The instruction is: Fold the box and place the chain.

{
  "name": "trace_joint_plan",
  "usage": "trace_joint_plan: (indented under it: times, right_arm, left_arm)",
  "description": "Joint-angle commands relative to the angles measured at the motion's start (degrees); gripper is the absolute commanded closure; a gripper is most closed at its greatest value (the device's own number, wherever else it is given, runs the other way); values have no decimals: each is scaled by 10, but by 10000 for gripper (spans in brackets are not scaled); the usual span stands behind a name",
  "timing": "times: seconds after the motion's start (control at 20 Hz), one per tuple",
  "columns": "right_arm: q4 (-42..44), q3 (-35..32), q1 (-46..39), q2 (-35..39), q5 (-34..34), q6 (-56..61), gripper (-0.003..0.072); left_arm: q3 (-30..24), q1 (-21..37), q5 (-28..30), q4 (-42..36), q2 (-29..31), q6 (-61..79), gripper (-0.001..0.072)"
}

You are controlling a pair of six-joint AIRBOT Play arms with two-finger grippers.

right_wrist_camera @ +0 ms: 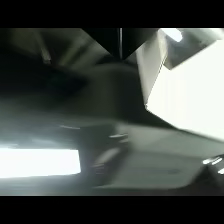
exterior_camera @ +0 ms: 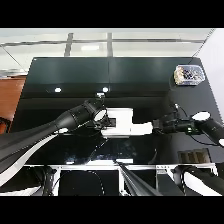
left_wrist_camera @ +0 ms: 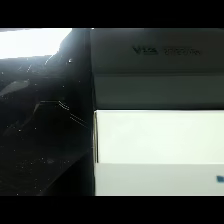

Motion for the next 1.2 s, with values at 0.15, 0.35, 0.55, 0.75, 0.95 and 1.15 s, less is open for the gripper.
trace_joint_plan:
  times: [0.15, 0.35, 0.55, 0.75, 0.95, 1.15]
  right_arm:
    - [97, 35, 33, -20, 52, -106, 300]
    - [99, 66, 55, -20, 92, -93, 237]
    - [87, 76, 123, -20, 30, -11, 238]
    - [24, 100, 184, -20, 1, 40, 95]
    - [-43, 130, 219, -20, -21, 105, 115]
    - [-120, 156, 262, -20, -41, 233, 350]
  left_arm:
    - [0, 0, 0, 0, 0, 0, 686]
    - [0, 0, 0, -1, 0, 0, 686]
    - [0, 0, 0, -1, 0, 0, 686]
    - [0, 0, 0, -1, 0, 0, 686]
    - [0, 0, 0, -1, 0, 0, 686]
    - [0, 0, 0, -1, 0, 0, 686]
